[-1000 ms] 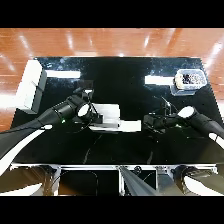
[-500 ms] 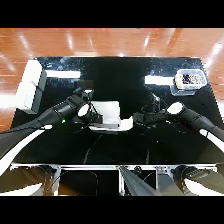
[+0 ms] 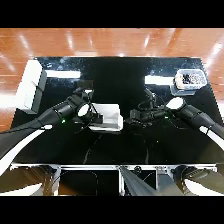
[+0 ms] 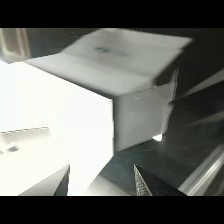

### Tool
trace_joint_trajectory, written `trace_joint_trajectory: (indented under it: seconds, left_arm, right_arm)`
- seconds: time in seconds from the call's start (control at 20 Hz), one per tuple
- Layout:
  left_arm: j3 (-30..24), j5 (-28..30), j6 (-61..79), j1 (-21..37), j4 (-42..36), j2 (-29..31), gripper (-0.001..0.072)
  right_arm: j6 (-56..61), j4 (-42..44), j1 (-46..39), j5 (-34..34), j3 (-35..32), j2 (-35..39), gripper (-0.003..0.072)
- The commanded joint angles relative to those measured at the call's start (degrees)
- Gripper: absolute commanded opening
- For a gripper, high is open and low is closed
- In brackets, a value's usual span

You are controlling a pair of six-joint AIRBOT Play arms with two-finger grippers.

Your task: Fold the box and place the chain.

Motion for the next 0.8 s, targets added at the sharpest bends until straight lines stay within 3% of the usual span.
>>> trace_joint_trajectory:
  seconds: [0.0,0.15,0.3,0.35,0.4,0.65,0.75]
  left_arm:
    - [-0.02,-0.07,0.00,-0.02,-0.17,-0.02,0.0022]
    - [-0.02,-0.09,0.00,-0.02,-0.17,-0.02,0.0022]
    - [-0.02,0.00,0.02,-0.02,-0.17,-0.02,0.0022]
    - [-0.02,-0.02,0.02,-0.02,-0.17,-0.02,0.0022]
    - [-0.02,-0.02,0.00,-0.02,-0.17,-0.02,0.0022]
    - [-0.02,-0.02,0.00,-0.02,-0.15,-0.02,0.0022]
    - [-0.02,-0.02,0.00,-0.02,-0.17,-0.02,0.0022]
  right_arm:
    - [0.00,0.92,1.99,1.20,2.60,-0.04,0.0508]
    - [4.22,0.00,4.76,-1.36,5.14,-0.04,0.0508]
    - [13.62,-9.07,8.72,-4.42,7.74,-0.04,0.0509]
    - [15.93,-12.50,10.86,-5.38,8.50,-0.04,0.0550]
    - [17.86,-15.45,13.18,-6.05,9.18,-0.04,0.0720]
    - [35.63,-28.20,20.46,-11.04,10.45,-0.09,0.0720]
    - [46.84,-38.29,23.58,-10.40,12.57,-0.13,0.0720]
